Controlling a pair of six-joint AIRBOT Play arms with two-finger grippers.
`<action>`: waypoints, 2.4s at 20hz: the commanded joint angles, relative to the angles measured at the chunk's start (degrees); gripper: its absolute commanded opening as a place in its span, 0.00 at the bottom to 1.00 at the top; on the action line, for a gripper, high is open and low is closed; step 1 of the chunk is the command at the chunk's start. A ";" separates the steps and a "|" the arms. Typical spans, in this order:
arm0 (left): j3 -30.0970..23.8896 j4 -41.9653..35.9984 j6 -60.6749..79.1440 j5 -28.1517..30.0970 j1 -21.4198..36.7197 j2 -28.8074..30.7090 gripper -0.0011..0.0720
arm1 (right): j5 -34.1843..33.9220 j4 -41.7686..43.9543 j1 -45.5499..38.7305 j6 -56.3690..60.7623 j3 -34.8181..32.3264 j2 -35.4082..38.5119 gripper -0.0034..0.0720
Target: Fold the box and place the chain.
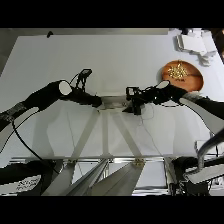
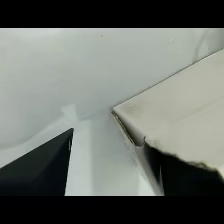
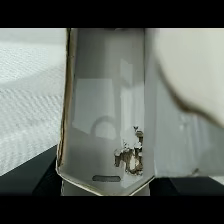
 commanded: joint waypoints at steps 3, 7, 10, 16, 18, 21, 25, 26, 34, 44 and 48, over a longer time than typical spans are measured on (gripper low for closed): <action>5.11 8.72 -11.67 -6.23 -4.61 -0.09 0.95 | 0.00 -0.04 -0.04 -0.02 0.04 0.00 0.59; 5.16 20.48 -29.03 -5.46 -8.48 -1.40 0.88 | 0.00 -0.07 -0.04 -0.02 0.04 0.00 0.59; 5.66 29.07 -39.74 -5.25 -12.35 -2.12 0.82 | -0.02 -0.04 -0.04 -0.02 0.04 0.00 0.59; 10.82 30.84 -50.31 -8.83 -16.92 -7.93 0.63 | 0.00 -0.04 -0.04 -0.02 0.04 0.00 0.59; 12.52 30.42 -50.27 -9.38 -17.75 -9.31 0.23 | 0.00 -0.07 -0.04 -0.02 0.04 0.00 0.59; 13.94 30.45 -50.07 -9.75 -17.86 -9.20 0.03 | 0.00 -0.04 -0.04 -0.02 0.04 0.00 0.59; 14.21 28.59 -50.05 -12.63 -16.87 -8.61 0.58 | 0.00 -0.04 -0.04 -0.02 0.02 0.00 0.59; 14.21 27.89 -50.01 -13.94 -16.61 -8.37 0.85 | 0.00 -0.04 -0.04 -0.02 0.04 0.00 0.59; 14.21 -0.09 -11.98 -20.85 -5.25 -1.20 0.92 | 0.00 -0.04 -0.04 -0.02 0.04 0.00 0.59; 8.98 -10.97 49.68 -21.64 11.50 -0.09 0.92 | 0.00 -0.04 -0.04 -0.02 0.04 0.00 0.59; 2.86 -23.02 82.88 -20.74 16.83 -0.26 0.92 | 0.00 -0.04 -0.04 -0.02 0.04 0.00 0.59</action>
